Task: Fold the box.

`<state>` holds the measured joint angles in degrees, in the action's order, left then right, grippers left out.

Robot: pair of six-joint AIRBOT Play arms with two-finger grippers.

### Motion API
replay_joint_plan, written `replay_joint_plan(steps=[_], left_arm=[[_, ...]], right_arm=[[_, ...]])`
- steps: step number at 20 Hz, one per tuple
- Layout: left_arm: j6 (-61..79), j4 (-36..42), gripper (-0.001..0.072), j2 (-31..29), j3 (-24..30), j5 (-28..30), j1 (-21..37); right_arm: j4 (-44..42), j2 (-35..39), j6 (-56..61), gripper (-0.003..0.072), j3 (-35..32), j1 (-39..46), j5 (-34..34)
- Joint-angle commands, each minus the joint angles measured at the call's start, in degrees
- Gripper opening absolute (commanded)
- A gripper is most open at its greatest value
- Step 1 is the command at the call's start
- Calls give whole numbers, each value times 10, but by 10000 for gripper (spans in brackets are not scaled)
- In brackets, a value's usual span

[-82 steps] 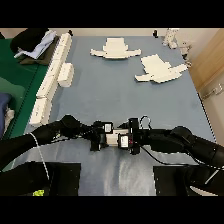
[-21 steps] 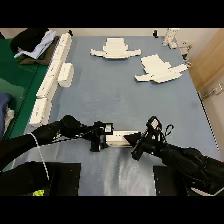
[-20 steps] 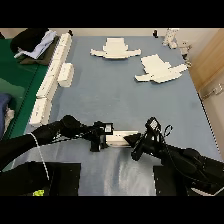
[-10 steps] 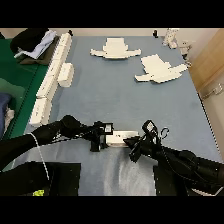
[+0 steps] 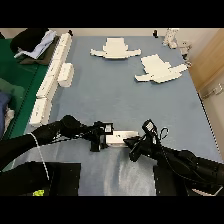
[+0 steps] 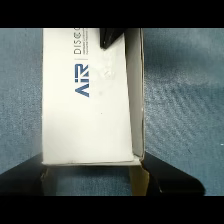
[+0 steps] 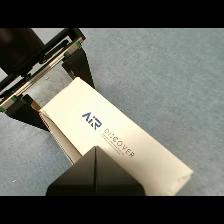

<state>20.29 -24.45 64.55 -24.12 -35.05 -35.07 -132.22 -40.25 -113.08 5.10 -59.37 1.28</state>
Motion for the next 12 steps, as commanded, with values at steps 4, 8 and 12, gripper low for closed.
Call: replay_joint_plan(steps=[4, 8, 12], left_arm=[[0, 0, 534, 0, 0, 0, 0], [0, 0, 535, 0, 0, 0, 0], [0, 0, 534, 0, 0, 0, 0]], right_arm=[[34, 5, 1, 4, 11, -1, 37], [56, 37, 1, 4, 17, 0, 43], [79, 74, -14, 4, 17, 0, 43]])
